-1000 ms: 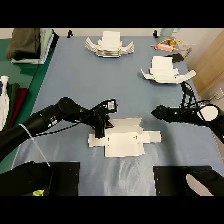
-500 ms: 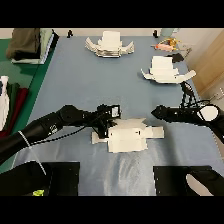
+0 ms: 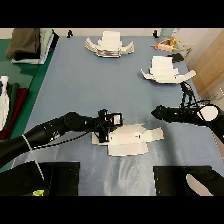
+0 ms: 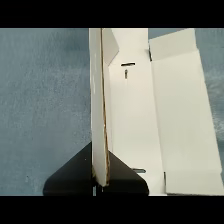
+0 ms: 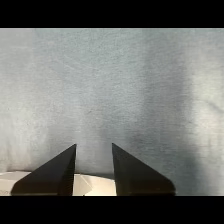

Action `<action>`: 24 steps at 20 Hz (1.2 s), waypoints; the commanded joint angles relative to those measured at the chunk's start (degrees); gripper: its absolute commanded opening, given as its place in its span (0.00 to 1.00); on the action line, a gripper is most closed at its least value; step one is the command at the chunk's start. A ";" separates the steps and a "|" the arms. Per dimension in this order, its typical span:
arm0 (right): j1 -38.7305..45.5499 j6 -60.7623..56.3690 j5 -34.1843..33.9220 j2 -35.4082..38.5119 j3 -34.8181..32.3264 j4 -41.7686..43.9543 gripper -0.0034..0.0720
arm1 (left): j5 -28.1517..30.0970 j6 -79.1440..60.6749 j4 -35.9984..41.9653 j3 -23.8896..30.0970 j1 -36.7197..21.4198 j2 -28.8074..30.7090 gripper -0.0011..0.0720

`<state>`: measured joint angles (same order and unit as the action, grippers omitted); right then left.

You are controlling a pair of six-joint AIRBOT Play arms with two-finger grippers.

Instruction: Fold the box.

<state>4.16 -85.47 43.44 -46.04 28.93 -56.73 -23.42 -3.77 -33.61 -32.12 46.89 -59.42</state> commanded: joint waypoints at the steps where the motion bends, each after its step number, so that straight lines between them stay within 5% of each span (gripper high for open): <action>1: 0.00 0.00 0.22 0.04 0.04 0.07 0.53 | 1.53 -0.04 -0.02 1.31 0.79 0.00 0.03; 23: 0.00 0.66 1.51 0.04 0.04 -0.02 0.52 | -3.74 3.80 -0.04 1.95 3.13 0.22 0.04; 24: 0.00 0.66 2.49 0.04 0.04 0.00 0.37 | -3.63 3.80 -0.04 1.92 3.13 0.22 0.04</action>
<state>4.16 -84.82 44.49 -46.04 28.93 -56.77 -26.72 -1.02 -33.54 -30.22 50.00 -59.18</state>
